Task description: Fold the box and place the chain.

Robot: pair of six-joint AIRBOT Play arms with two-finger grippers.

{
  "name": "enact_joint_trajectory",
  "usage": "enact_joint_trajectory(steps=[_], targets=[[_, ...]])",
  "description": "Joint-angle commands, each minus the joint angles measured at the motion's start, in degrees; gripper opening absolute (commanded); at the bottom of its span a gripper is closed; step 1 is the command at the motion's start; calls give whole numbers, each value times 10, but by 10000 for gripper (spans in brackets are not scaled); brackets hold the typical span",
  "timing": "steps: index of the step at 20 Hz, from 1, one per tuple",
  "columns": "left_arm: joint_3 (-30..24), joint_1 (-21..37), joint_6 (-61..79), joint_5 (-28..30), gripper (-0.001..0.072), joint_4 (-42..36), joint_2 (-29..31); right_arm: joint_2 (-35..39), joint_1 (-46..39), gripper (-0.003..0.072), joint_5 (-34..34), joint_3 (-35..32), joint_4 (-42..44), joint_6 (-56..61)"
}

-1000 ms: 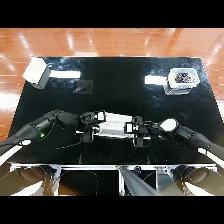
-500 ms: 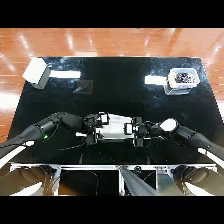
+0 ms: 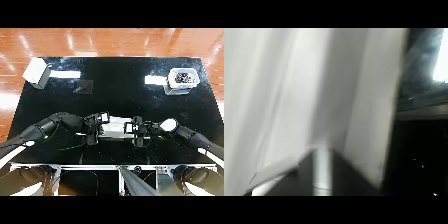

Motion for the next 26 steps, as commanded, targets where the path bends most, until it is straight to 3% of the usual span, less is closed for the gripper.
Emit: enact_joint_trajectory(steps=[1, 6, 9, 13, 19, 22, 26], targets=[[1, 2, -7, 7, 19, 11, 8, 0, 0, 560, 3, 0, -2, 0], [0, 46, -59, 33, 18, 21, 57, 0, 0, 559, 3, 0, -2, 0], [0, 96, -135, 78, 18, 27, 102, 0, 0, 560, 3, 0, -2, 0], [-9, 202, -302, 171, 18, 101, 128, 0, 0, 560, 3, 0, -2, 0], [-62, 414, -467, 223, 18, 115, 127, 0, 0, 560, 3, 0, -2, 0], [-86, 495, -525, 220, 19, 114, 126, 0, 0, 560, 3, 0, -2, 0], [-92, 500, -530, 179, 19, 89, 84, 0, 0, 560, 3, 0, -2, 0]])
